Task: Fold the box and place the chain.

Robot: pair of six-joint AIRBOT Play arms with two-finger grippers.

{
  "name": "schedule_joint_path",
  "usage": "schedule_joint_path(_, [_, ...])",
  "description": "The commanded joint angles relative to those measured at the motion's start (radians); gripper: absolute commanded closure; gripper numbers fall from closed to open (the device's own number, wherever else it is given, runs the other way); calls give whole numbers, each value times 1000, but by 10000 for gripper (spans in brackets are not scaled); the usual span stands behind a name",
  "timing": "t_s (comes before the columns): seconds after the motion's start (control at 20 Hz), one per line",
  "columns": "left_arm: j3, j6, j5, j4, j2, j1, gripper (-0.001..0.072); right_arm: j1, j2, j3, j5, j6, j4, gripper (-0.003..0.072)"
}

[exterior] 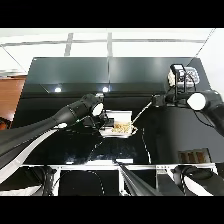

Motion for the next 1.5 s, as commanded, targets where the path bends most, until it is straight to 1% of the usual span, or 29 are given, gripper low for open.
schedule_joint_path(0.0, [0, 0, 0, 0, 0, 1, 680, -15, -147, -1, -150, 150, -185, -28])
schedule_joint_path(0.1, [0, 0, 0, 0, 0, 1, 681, -12, -241, 54, -166, 184, -210, -20])
schedule_joint_path(0.25, [0, 0, 0, 0, 0, 1, 681, -13, -345, 150, -140, 183, -237, -18])
schedule_joint_path(0.3, [0, 0, 0, 0, 0, 1, 681, -13, -369, 175, -116, 183, -238, 106])
schedule_joint_path(0.35, [0, 0, 0, 0, 0, 1, 680, -12, -384, 188, -105, 182, -238, 146])
schedule_joint_path(0.45, [0, 0, 0, 0, 0, 1, 681, -12, -396, 190, -103, 182, -233, 147])
schedule_joint_path(0.5, [0, 0, 0, 0, 0, 1, 681, -12, -403, 191, -100, 182, -233, 193])
schedule_joint_path(0.55, [0, 0, 0, 0, 0, 1, 680, -12, -409, 191, -99, 182, -233, 215])
schedule_joint_path(0.95, [0, 0, 0, 0, 0, 1, 680, 18, -449, 202, -84, 171, -231, 215])
schedule_joint_path(1.0, [0, 0, 0, 0, 0, 1, 681, 20, -449, 202, -82, 170, -230, 300])
schedule_joint_path(1.05, [0, 0, 0, 0, 0, 1, 680, 19, -449, 202, -77, 171, -230, 348])
schedule_joint_path(1.1, [0, 0, 0, 0, 0, 1, 680, 19, -449, 202, -65, 171, -230, 453])
schedule_joint_path(1.15, [0, 0, 0, 0, 0, 1, 680, 19, -449, 207, -39, 171, -231, 608])
schedule_joint_path(1.2, [0, 0, 0, 0, 0, 1, 680, 18, -448, 212, -14, 170, -231, 624])
schedule_joint_path(1.3, [0, 0, 0, 0, 0, 1, 681, 18, -443, 229, 46, 164, -233, 626])
schedule_joint_path(1.35, [0, 0, 0, 0, 0, 1, 681, 18, -430, 238, 82, 151, -230, 664])
schedule_joint_path(1.45, [0, 0, 0, 0, 0, 1, 681, 19, -367, 241, 132, 93, -184, 666])
